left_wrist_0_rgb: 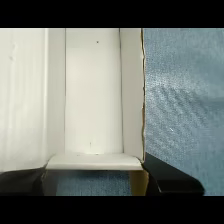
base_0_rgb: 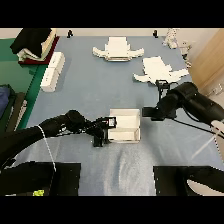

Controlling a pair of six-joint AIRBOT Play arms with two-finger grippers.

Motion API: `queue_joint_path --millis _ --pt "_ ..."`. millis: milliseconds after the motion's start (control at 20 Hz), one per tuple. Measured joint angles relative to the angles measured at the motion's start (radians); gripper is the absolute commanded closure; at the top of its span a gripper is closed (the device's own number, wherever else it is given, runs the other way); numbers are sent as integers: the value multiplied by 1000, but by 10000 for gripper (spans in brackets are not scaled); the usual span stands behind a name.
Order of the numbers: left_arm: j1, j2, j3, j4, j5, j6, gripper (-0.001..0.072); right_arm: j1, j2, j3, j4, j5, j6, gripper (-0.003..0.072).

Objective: Fold the box.

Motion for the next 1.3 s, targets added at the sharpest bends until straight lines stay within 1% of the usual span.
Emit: queue_joint_path --millis 100,200,300,400,500,650,800,850,950,1150,1300 --pt "0 0 0 0 0 0 251 -126 -87 14 250 25 -232 683" --pt "0 0 0 0 0 0 251 -222 -185 49 498 -3 -456 684" --pt "0 0 0 0 0 0 251 -280 -280 96 672 -82 -643 684" --pt "0 0 0 0 0 0 251 -300 -355 138 806 -201 -805 684" --pt "0 0 0 0 0 0 251 -305 -397 164 895 -310 -929 684" --pt "0 0 0 0 0 0 251 -290 -426 181 953 -430 -1046 684" --pt "0 0 0 0 0 0 251 -251 -427 170 956 -453 -1117 684" --pt "0 0 0 0 0 0 251 -235 -417 159 949 -435 -1140 684" --pt "0 0 0 0 0 0 251 -200 -376 126 940 -356 -1195 684" --pt "0 0 0 0 0 0 251 -112 -215 12 929 -100 -1303 684" --pt "0 0 0 0 0 0 251 -31 -56 -122 927 112 -1369 684"
